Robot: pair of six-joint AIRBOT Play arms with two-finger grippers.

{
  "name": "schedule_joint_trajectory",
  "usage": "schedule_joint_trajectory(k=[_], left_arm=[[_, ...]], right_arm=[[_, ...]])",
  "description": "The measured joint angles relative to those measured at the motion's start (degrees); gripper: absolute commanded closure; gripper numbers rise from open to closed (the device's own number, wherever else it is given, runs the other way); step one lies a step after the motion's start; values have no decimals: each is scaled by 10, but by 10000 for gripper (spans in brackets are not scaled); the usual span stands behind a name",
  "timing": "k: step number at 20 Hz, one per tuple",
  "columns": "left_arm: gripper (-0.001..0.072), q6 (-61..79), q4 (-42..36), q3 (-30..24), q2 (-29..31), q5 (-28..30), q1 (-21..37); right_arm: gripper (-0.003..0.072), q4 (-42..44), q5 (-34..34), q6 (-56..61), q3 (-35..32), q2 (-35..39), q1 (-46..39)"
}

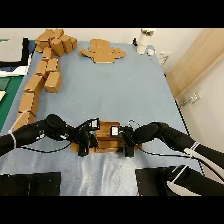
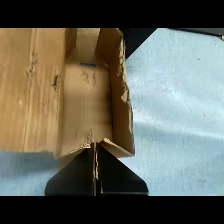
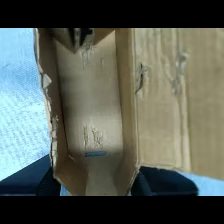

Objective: Fold the box.

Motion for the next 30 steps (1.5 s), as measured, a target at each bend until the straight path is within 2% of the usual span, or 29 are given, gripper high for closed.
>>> schedule_joint_trajectory(k=[4,7,9,13,17,19,23,26,30], left_arm=[[696,-53,41,-2,35,-24,17],[697,-148,97,-2,74,-35,25],[697,-280,162,-2,113,-35,33],[697,-640,322,-3,207,-61,82],[697,-884,395,-24,251,-85,130],[698,-953,399,-44,249,-81,135],[698,-1014,362,-82,224,-28,108],[698,-1021,316,-97,201,23,78],[698,-983,235,-104,178,62,37]], right_arm=[[176,0,1,0,0,0,0],[176,0,1,0,0,0,0],[176,0,1,0,0,0,0],[176,0,1,0,0,0,0],[177,0,1,0,0,0,0],[176,0,1,0,0,0,0],[176,0,1,0,0,0,0],[176,0,1,0,0,0,0],[176,0,1,0,0,0,0]])
